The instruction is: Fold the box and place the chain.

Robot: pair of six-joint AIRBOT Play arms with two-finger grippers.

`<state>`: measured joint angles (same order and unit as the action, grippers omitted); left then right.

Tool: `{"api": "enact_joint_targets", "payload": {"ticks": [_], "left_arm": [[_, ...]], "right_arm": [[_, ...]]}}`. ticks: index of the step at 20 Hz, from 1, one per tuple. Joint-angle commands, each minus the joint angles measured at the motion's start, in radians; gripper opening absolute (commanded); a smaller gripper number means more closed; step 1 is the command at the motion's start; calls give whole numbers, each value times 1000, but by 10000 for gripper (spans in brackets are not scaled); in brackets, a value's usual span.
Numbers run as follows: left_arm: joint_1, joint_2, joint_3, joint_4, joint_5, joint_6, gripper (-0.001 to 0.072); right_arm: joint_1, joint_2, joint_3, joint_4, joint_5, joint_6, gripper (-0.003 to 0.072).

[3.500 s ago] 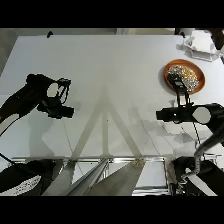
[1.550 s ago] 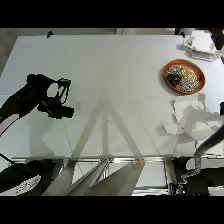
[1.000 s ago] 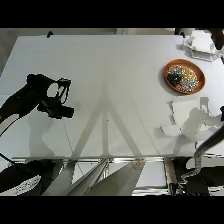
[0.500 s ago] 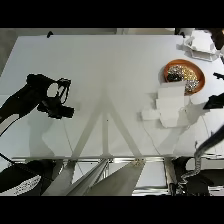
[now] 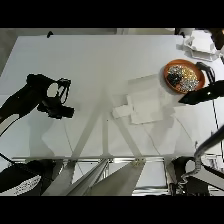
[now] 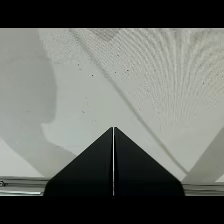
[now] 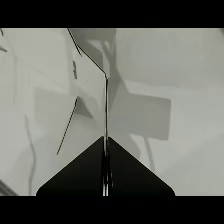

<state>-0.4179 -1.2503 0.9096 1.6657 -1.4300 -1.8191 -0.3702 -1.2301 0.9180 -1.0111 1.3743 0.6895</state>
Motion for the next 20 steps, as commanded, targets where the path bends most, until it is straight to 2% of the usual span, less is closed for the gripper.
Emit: {"api": "enact_joint_targets", "payload": {"ticks": [1,7,12,16,20], "left_arm": [[1,1,0,-1,0,0,11],[1,1,0,-9,1,0,11],[1,1,0,-12,63,1,11],[1,1,0,-12,64,0,11],[0,1,-1,-17,77,23,11]], "right_arm": [[130,93,-152,111,-77,-13,11],[370,183,-298,147,-257,71,11],[541,202,-304,147,-320,173,12],[669,201,-304,143,-370,205,12],[734,201,-304,140,-426,224,13]]}}
